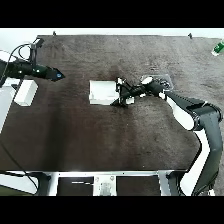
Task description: Fold the box and place the chain.
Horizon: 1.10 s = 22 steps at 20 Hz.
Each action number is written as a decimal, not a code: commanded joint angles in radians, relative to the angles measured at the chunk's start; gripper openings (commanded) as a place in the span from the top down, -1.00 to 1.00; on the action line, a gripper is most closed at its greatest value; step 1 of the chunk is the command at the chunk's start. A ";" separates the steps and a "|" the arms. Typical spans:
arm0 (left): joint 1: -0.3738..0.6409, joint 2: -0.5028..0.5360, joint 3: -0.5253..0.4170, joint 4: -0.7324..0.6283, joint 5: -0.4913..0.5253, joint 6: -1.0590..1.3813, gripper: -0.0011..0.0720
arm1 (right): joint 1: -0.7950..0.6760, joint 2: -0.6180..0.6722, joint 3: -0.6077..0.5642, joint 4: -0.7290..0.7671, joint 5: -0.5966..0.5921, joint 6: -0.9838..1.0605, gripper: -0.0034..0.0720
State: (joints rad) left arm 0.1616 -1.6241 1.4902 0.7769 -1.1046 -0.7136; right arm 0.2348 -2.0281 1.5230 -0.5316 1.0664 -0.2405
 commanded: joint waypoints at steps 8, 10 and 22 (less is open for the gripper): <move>0.023 -0.108 0.001 -0.191 0.042 0.567 -0.18 | 0.001 0.000 0.000 0.000 0.000 0.000 -0.61; 0.023 -0.188 0.062 -0.186 -0.058 0.616 -0.18 | 0.001 0.000 0.000 0.000 0.000 0.000 -0.61; 0.023 -0.377 0.236 -0.200 -0.287 0.874 -0.99 | 0.001 0.000 0.000 0.000 0.000 0.000 -0.61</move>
